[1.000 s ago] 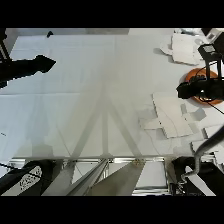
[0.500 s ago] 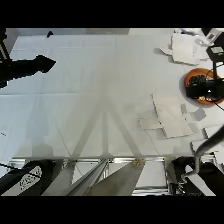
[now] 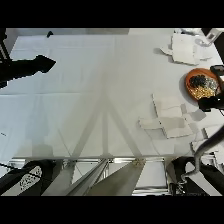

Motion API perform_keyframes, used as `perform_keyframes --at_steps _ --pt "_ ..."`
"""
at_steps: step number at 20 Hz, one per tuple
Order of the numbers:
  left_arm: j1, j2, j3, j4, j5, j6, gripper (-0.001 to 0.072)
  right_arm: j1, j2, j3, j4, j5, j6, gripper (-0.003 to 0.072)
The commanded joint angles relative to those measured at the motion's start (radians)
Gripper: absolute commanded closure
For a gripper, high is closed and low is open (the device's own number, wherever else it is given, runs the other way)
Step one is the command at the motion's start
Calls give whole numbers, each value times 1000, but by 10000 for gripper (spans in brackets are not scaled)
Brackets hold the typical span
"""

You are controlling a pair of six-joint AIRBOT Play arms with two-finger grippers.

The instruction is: Fold the box and place the chain.

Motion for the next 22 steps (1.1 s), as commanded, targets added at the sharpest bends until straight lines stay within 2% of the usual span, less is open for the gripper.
perform_keyframes --at_steps 1,6,11,12,16,17,22 --pt "-1 -1 0 0 0 0 7 -15 -80 0 -51 41 -39 211" --pt "-1 -1 0 0 0 0 7 -15 -202 0 -142 34 -47 211" --pt "-1 -1 0 0 0 0 7 -15 -348 0 -143 -37 -48 219" --pt "-1 -1 0 0 0 0 7 -15 -370 0 -143 -48 -52 272" --pt "-1 -1 0 0 0 0 7 -15 -389 6 -143 -64 -101 637" --pt "-1 -1 0 0 0 0 7 -15 -388 16 -143 -65 -101 677" --pt "-1 -1 0 0 0 0 7 -14 -298 53 -90 -62 -125 677"
